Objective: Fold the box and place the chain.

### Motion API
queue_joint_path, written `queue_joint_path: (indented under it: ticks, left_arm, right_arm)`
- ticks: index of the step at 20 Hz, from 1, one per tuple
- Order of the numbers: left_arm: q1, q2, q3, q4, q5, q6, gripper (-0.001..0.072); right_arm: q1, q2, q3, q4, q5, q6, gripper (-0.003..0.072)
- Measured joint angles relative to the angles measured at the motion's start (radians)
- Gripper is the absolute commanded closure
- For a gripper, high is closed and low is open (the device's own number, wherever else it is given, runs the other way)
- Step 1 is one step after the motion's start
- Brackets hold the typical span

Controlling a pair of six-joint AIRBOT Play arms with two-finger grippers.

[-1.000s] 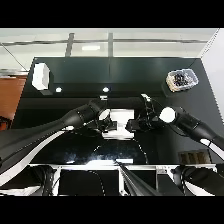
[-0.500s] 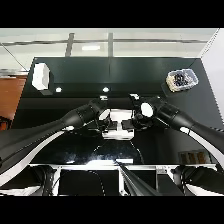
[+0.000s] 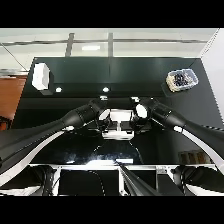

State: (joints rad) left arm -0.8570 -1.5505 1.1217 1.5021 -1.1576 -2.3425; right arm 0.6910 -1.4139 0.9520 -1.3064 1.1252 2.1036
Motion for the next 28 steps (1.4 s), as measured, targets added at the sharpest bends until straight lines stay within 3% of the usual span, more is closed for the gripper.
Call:
queue_joint_path:
  ticks: [2, 9, 10, 11, 14, 15, 16, 20, 22, 23, 28]
  left_arm:
    - [0.000, 0.000, 0.000, 0.000, 0.000, 0.001, 0.0680]
    - [0.000, 0.000, 0.000, -0.003, -0.003, -0.002, 0.0680]
    - [0.000, 0.000, 0.000, 0.000, -0.002, -0.001, 0.0680]
    - [0.000, 0.000, 0.000, 0.008, 0.008, 0.008, 0.0680]
    - [0.000, 0.000, 0.000, 0.007, 0.004, 0.002, 0.0680]
    - [0.000, 0.000, 0.000, 0.004, 0.003, 0.002, 0.0680]
    - [0.000, 0.000, 0.000, 0.003, 0.003, 0.002, 0.0680]
    - [0.000, 0.000, 0.000, -0.003, -0.002, -0.004, 0.0680]
    - [0.000, 0.000, 0.000, 0.005, 0.008, 0.004, 0.0680]
    - [0.000, 0.000, 0.000, 0.004, 0.005, 0.005, 0.0680]
    - [0.000, 0.000, 0.000, 0.003, 0.002, 0.002, 0.0680]
  right_arm:
    - [0.005, -0.005, 0.001, 0.001, 0.001, 0.006, 0.0676]
    - [0.008, -0.011, 0.002, -0.001, -0.002, 0.016, 0.0658]
    - [0.008, -0.011, 0.002, -0.001, -0.002, 0.013, 0.0503]
    - [0.008, -0.013, 0.000, -0.002, -0.008, 0.006, 0.0451]
    - [0.005, -0.012, 0.003, 0.004, 0.005, 0.014, 0.0459]
    - [0.004, -0.012, 0.004, 0.009, 0.009, 0.015, 0.0601]
    - [0.003, -0.012, 0.005, 0.010, 0.009, 0.018, 0.0680]
    - [0.002, -0.012, 0.006, 0.010, 0.008, 0.024, 0.0669]
    - [0.000, -0.011, 0.007, 0.009, 0.000, 0.017, 0.0352]
    - [-0.002, -0.008, 0.009, 0.008, -0.007, 0.016, 0.0269]
    - [-0.019, 0.083, 0.018, -0.017, -0.003, 0.004, 0.0244]
